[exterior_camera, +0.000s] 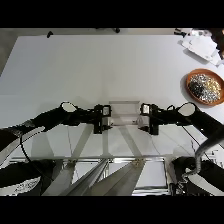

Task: Fold the box and place the chain.

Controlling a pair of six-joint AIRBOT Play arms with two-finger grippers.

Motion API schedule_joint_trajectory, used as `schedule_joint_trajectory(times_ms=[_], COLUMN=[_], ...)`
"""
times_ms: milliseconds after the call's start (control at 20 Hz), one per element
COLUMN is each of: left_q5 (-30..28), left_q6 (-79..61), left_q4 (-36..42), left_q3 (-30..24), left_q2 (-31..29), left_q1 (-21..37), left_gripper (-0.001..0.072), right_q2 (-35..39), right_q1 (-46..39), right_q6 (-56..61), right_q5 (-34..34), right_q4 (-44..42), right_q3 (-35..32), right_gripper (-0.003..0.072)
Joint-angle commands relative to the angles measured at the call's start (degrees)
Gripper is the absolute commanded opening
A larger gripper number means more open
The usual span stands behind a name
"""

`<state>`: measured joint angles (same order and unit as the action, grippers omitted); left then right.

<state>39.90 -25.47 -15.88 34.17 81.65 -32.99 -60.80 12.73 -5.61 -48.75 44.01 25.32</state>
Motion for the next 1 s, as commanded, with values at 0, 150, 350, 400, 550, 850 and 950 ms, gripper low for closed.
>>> schedule_joint_trajectory(times_ms=[0, 150, 350, 400, 550, 850, 950], left_q5=[-0.04, -0.04, -0.04, -0.04, -0.02, -0.04, -0.04], left_q6=[-0.04, -0.02, -0.02, -0.02, -0.02, -0.04, -0.02], left_q4=[-0.07, -0.04, -0.04, -0.04, -0.04, -0.04, -0.04], left_q3=[0.00, 0.00, 0.00, 0.00, 0.02, 0.00, 0.00], left_q2=[-0.04, -0.04, -0.04, -0.04, -0.04, -0.04, -0.04], left_q1=[0.07, 0.04, 0.04, 0.04, 0.04, 0.04, 0.04], left_gripper=[0.0319, 0.0319, 0.0319, 0.0319, 0.0319, 0.0319, 0.0319], right_q2=[5.92, 13.20, 14.19, 12.92, 6.51, -9.25, -10.19], right_q1=[0.00, 0.02, 0.07, 0.07, 0.07, 3.06, 3.39], right_q6=[13.27, 12.50, 5.53, 5.73, 5.77, 10.49, 12.31], right_q5=[-2.69, -3.15, 4.98, 8.59, 12.35, 14.86, 15.19], right_q4=[7.58, -3.69, -22.32, -24.85, -29.99, -33.09, -33.11], right_q3=[0.04, 0.04, 0.02, 0.02, 0.02, 0.02, 0.04], right_gripper=[0.0689, 0.0289, 0.0014, 0.0014, 0.0014, 0.0013, 0.0014])
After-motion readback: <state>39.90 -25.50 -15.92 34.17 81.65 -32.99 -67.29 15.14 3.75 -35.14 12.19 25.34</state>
